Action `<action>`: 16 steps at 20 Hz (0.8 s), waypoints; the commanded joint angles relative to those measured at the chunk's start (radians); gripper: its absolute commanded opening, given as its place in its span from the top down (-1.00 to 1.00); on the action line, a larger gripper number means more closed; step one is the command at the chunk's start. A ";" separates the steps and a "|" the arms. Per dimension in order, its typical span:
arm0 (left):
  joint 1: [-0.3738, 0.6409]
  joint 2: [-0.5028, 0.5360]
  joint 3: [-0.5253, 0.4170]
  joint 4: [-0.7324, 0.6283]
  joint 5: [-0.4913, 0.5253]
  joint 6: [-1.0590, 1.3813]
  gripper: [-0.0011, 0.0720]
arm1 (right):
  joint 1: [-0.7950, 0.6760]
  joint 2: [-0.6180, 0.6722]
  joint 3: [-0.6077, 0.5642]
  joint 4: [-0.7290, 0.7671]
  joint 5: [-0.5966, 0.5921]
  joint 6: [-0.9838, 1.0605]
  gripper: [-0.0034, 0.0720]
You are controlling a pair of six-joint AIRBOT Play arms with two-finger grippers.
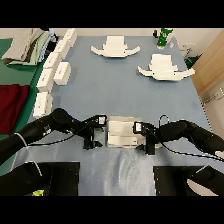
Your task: Fold the box.
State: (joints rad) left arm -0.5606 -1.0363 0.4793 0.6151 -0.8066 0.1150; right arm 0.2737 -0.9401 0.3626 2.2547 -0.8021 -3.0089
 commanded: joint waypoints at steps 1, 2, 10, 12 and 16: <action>-0.027 -0.078 -0.009 -0.077 0.064 0.111 -0.93 | 0.001 0.000 0.000 0.000 0.000 0.000 -0.43; -0.038 -0.087 -0.009 -0.078 0.064 0.114 -0.93 | 0.000 0.000 0.000 0.000 0.000 0.000 -0.43; -0.083 -0.129 -0.007 -0.145 0.124 0.162 -0.93 | 0.000 0.000 0.000 0.000 0.000 0.000 -0.43; -0.095 -0.129 -0.007 -0.153 0.124 0.161 -0.93 | 0.001 0.000 0.000 0.000 0.000 0.000 -0.43; -0.134 -0.130 -0.007 -0.188 0.127 0.188 -0.93 | 0.000 0.000 0.000 0.000 0.000 0.000 -0.43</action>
State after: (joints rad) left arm -0.6731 -1.1641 0.4717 0.4580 -0.6804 0.2829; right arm 0.2737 -0.9401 0.3626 2.2543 -0.8021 -3.0112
